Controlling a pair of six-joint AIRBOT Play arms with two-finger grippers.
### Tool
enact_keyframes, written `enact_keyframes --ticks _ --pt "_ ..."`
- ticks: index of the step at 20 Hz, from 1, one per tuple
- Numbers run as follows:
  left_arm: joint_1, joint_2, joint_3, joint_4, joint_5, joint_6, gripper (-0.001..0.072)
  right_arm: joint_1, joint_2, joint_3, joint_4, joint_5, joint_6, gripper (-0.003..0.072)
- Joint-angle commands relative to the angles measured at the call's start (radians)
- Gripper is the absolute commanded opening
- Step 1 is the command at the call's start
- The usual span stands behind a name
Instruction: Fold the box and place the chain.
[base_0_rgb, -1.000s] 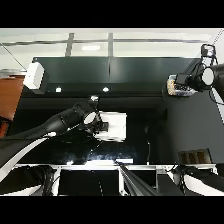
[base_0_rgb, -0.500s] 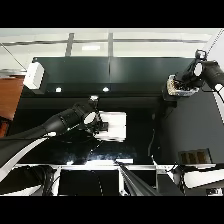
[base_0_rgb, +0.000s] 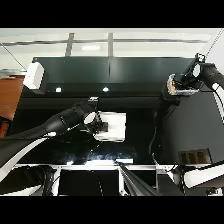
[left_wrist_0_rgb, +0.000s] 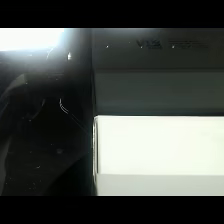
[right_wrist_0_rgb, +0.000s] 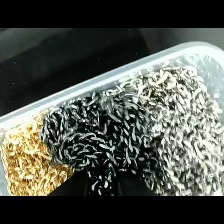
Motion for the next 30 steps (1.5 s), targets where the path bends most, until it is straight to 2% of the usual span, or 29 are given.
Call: enact_keyframes --ticks 1,4,8,14,20,24,30 --pt "0.000 0.000 0.000 0.000 0.005 0.000 0.0027 -0.003 0.023 0.044 0.032 0.068 -0.041 0.0021" --pt "0.000 0.000 0.000 0.000 0.005 0.001 0.0027 -0.003 0.080 0.093 0.032 0.139 -0.125 0.0021" --pt "0.000 0.000 0.000 0.000 0.005 0.001 0.0027 -0.003 0.220 0.098 0.043 0.182 -0.212 0.0021" --pt "0.000 0.000 0.000 0.000 0.004 0.001 0.0027 -0.003 0.533 0.106 0.277 0.269 -0.420 0.0020" --pt "0.000 0.000 0.000 0.000 0.005 0.001 0.0027 0.016 0.768 0.127 0.515 0.458 -0.531 0.0021" --pt "0.000 0.000 0.000 0.000 0.004 0.001 0.0027 0.097 0.834 0.127 0.559 0.560 -0.537 0.0021" --pt "-0.002 0.000 0.000 0.000 -0.004 0.001 0.0027 0.245 0.848 0.127 0.634 0.578 -0.526 0.0021"
